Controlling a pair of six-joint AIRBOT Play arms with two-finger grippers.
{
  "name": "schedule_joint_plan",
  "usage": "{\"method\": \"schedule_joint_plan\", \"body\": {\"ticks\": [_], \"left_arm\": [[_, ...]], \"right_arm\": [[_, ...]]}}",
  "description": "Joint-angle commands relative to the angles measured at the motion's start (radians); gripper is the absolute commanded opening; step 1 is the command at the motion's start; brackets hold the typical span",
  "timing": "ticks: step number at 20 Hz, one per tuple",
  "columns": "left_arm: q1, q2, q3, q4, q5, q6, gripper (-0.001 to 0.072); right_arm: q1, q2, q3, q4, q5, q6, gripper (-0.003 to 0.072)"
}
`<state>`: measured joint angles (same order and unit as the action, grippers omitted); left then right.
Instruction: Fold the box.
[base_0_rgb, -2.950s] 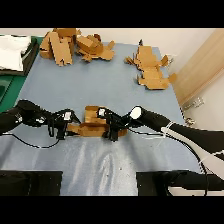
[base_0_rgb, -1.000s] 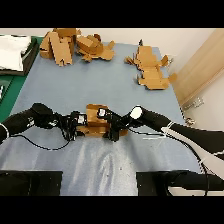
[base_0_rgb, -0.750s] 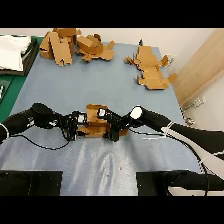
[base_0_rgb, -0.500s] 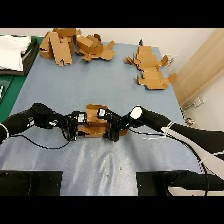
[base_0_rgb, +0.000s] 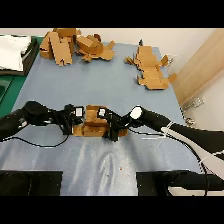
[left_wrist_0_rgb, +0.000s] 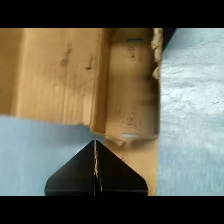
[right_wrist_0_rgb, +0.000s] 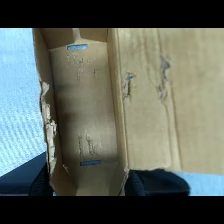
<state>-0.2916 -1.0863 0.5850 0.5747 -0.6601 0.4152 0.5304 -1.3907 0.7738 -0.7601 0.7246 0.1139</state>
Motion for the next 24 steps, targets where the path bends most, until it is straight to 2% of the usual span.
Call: {"method": "schedule_joint_plan", "body": {"ticks": [1, 3, 5, 6, 7, 9, 10, 13, 15, 19, 22, 24], "left_arm": [[0.061, 0.112, 0.0, 0.053, 0.059, -0.174, 0.0015], [0.127, 0.174, 0.0, 0.059, 0.152, -0.403, 0.0015], [0.231, 0.197, 0.0, 0.136, 0.197, -0.801, 0.0015], [0.29, 0.196, 0.0, 0.222, 0.16, -1.067, 0.0015], [0.343, 0.195, 0.0, 0.344, 0.077, -1.314, 0.0015], [0.387, 0.18, -0.001, 0.538, -0.07, -1.602, 0.0015], [0.389, 0.169, -0.001, 0.555, -0.126, -1.654, 0.0015], [0.371, 0.116, -0.001, 0.399, -0.269, -1.649, 0.0015], [0.346, 0.062, -0.002, 0.32, -0.312, -1.634, 0.0015], [0.255, -0.046, -0.002, 0.258, -0.296, -1.612, 0.0015], [0.203, -0.114, -0.002, 0.233, -0.246, -1.604, 0.0015], [0.175, -0.143, -0.002, 0.156, -0.231, -1.551, 0.0014]], "right_arm": [[0.001, 0.0, 0.0, -0.003, 0.0, -0.002, 0.0508], [0.001, 0.0, 0.0, -0.003, 0.0, -0.002, 0.0507], [0.001, 0.0, 0.0, -0.003, 0.0, -0.002, 0.0507], [0.001, 0.0, 0.0, -0.003, 0.0, -0.002, 0.0507], [0.001, 0.0, 0.0, -0.003, 0.0, -0.002, 0.0508], [0.001, 0.0, 0.0, -0.003, 0.0, -0.002, 0.0507], [0.001, 0.0, 0.0, -0.003, 0.0, -0.002, 0.0508], [0.001, 0.0, 0.0, -0.003, 0.0, -0.002, 0.0508], [0.001, 0.0, 0.0, -0.003, 0.0, -0.002, 0.0507], [0.001, 0.0, 0.0, -0.003, 0.0, -0.002, 0.0508], [0.001, 0.0, 0.0, -0.003, 0.0, -0.002, 0.0507], [0.001, 0.0, 0.0, -0.003, 0.0, -0.002, 0.0508]]}}
